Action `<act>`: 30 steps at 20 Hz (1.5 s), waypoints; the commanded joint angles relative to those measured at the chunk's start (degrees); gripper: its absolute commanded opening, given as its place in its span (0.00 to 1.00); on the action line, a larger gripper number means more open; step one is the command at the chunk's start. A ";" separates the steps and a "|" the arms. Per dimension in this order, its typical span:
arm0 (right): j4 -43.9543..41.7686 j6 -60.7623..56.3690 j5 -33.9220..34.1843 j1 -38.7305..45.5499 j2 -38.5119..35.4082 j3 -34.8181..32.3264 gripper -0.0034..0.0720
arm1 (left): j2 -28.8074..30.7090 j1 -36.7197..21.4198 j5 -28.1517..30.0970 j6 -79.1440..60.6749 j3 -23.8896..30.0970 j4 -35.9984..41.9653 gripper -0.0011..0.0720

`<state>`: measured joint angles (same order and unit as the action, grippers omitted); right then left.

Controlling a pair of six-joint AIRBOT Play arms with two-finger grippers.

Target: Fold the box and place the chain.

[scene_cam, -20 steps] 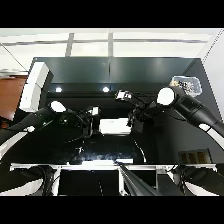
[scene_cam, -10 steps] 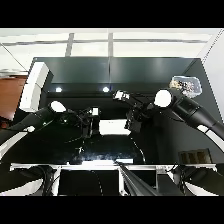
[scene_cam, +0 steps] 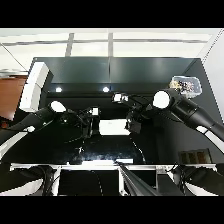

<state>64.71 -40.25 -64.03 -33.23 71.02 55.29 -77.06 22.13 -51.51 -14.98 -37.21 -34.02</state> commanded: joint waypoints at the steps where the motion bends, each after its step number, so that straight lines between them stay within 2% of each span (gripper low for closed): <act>1: 0.33 0.09 -0.31 -0.11 0.39 -0.02 0.75 | -0.02 0.00 0.04 0.04 0.02 0.00 0.67; 2: 0.31 -0.09 -0.24 -0.11 0.68 0.00 0.69 | -0.02 0.00 0.02 0.02 0.02 0.00 0.67; 3: 0.31 -0.31 -0.20 -0.11 0.87 0.00 0.60 | -0.02 0.00 0.04 0.02 0.02 0.00 0.67; 5: 0.31 -0.55 0.07 -0.09 0.94 0.00 0.58 | -0.02 0.00 0.04 0.02 0.02 0.00 0.67; 6: 0.31 -0.57 0.02 -0.09 0.94 0.00 0.40 | -0.02 0.00 0.04 0.02 0.02 0.00 0.67; 7: 0.31 -0.72 0.04 -0.09 0.94 0.00 0.35 | -0.02 0.00 0.04 0.02 0.02 0.00 0.67; 21: 0.55 -4.98 2.51 -0.09 0.90 1.44 0.35 | -0.02 0.00 0.04 0.02 0.02 0.00 0.67; 30: 0.31 -5.18 1.09 -0.09 0.90 1.70 0.35 | -0.02 0.00 0.11 0.09 0.02 0.22 0.67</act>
<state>65.30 -45.25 -62.00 -33.30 71.96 56.82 -77.03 22.09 -51.35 -14.96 -37.21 -34.02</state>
